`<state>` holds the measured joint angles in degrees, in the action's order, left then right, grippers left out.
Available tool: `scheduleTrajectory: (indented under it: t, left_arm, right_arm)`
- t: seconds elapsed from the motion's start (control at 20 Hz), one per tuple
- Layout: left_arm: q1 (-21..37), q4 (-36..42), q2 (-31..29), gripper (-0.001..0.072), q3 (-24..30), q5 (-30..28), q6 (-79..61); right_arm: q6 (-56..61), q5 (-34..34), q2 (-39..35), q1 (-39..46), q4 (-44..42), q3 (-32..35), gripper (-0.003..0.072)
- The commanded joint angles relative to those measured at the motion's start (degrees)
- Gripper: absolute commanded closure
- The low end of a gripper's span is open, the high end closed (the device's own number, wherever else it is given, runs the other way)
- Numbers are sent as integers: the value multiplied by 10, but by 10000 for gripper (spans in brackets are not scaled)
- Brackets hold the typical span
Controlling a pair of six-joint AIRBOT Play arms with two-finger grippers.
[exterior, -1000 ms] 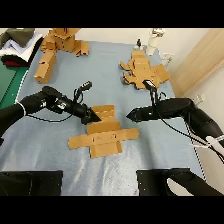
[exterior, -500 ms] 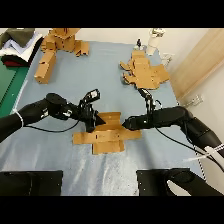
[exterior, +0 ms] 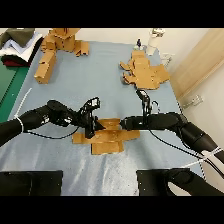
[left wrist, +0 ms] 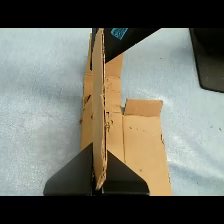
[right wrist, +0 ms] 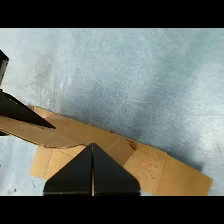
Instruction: Fold the box.
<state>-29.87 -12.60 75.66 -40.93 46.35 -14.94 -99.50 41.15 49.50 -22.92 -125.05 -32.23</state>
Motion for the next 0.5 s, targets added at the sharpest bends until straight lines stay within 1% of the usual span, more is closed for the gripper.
scheduleTrajectory:
  t: [0.0,0.35,0.45]
  left_arm:
    - [0,-3,0,698,-4,-3,-3]
    - [0,-3,0,698,-9,-2,-2]
    - [9,-2,0,698,-9,9,1]
  right_arm:
    - [1,-5,0,-3,2,1,684]
    - [1,0,0,-3,9,1,684]
    - [1,1,0,-3,15,1,684]
